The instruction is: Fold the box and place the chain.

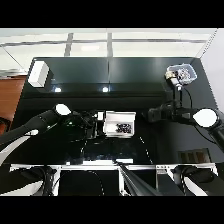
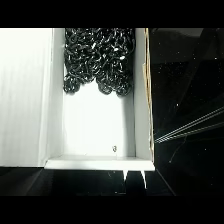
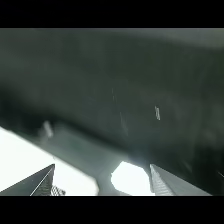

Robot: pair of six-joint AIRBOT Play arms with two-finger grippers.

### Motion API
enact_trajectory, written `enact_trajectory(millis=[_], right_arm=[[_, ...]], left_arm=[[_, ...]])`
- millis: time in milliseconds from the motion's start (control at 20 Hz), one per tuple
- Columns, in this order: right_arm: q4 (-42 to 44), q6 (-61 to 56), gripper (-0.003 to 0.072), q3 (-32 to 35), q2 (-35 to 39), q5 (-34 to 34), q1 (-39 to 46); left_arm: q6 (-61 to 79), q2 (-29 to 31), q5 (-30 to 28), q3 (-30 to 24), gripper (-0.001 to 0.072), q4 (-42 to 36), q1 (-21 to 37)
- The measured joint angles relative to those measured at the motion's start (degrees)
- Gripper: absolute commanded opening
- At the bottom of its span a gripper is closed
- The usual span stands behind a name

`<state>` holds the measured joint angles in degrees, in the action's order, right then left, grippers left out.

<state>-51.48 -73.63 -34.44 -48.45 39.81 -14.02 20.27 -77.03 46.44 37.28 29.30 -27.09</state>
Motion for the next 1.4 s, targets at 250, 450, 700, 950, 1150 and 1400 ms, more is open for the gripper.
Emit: enact_trajectory(millis=[250, 450, 700, 950, 1150, 1400], right_arm=[[10.6, 0.6, 0.0694, -2.4, -9.0, -8.7, -0.5], [13.5, 10.8, 0.0693, -3.8, -15.1, -3.7, -2.1], [14.1, 33.4, 0.0693, -7.6, -16.5, 7.9, -2.7], [14.2, 48.7, 0.0694, -9.8, -16.8, 13.3, -3.3], [11.8, 55.3, 0.0693, -10.2, -17.0, 14.7, -5.8], [9.2, 60.1, 0.0693, -10.3, -17.9, 15.2, -7.7]], left_arm=[[-0.3, 0.0, -0.3, 0.0, 0.0374, 0.0, 0.0], [-0.4, 0.0, -0.3, 0.0, 0.0374, 0.0, 0.0], [-0.5, 0.0, -0.3, 0.0, 0.0374, 0.0, 0.0], [-0.5, 0.0, -0.4, 0.0, 0.0374, 0.0, 0.0], [-0.5, 0.0, -0.4, 0.0, 0.0374, 0.0, 0.0], [-0.5, 0.0, -0.4, 0.0, 0.0375, 0.0, 0.0]])
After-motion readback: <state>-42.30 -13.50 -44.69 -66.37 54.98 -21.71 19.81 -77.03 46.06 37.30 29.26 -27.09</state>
